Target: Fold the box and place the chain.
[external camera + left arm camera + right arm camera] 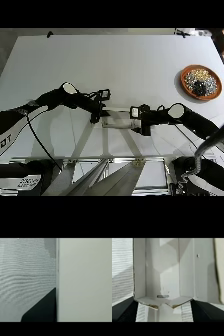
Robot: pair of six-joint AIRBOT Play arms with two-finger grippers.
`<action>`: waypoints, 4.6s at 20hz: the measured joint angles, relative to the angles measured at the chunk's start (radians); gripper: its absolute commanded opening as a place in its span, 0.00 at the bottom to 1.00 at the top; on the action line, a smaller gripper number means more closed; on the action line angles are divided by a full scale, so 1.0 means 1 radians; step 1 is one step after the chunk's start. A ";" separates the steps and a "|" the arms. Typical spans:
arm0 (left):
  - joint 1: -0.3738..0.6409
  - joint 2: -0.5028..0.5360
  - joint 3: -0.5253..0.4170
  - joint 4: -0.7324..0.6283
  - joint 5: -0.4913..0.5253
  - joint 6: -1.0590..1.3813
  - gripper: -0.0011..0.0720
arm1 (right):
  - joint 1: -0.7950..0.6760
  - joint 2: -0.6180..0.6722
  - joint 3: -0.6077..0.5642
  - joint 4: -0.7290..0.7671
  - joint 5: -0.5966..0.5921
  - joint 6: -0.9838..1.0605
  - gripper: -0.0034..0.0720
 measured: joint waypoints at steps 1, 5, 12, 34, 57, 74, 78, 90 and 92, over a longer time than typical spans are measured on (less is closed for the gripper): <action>0.000 0.000 0.000 0.000 0.000 0.000 0.03 | 0.000 -0.007 0.000 0.007 -0.003 -0.004 0.92; 0.000 0.000 0.000 0.000 0.000 0.000 0.03 | 0.008 -0.047 0.001 0.045 -0.016 -0.032 0.92; 0.000 0.000 0.000 0.000 0.001 -0.001 0.03 | 0.011 -0.076 0.011 0.082 -0.025 -0.074 0.91; 0.000 0.000 0.000 0.000 0.001 0.000 0.03 | 0.013 -0.139 0.016 0.089 -0.025 -0.099 0.43; 0.000 0.000 0.000 0.000 0.000 -0.001 0.03 | 0.013 -0.138 0.016 0.085 -0.024 -0.096 0.43; 0.066 0.248 -0.001 0.340 -0.125 -0.238 0.42 | 0.013 -0.138 0.015 0.084 -0.022 -0.096 0.43; 0.095 0.339 -0.001 0.361 -0.198 -0.287 0.03 | 0.013 -0.138 0.015 0.085 -0.023 -0.095 0.43; -0.117 0.264 -0.001 -0.017 -0.002 -0.264 0.02 | 0.013 -0.138 0.015 0.085 -0.024 -0.095 0.43; -0.124 0.243 -0.001 -0.068 0.141 -0.294 0.02 | 0.013 -0.138 0.015 0.086 -0.025 -0.095 0.43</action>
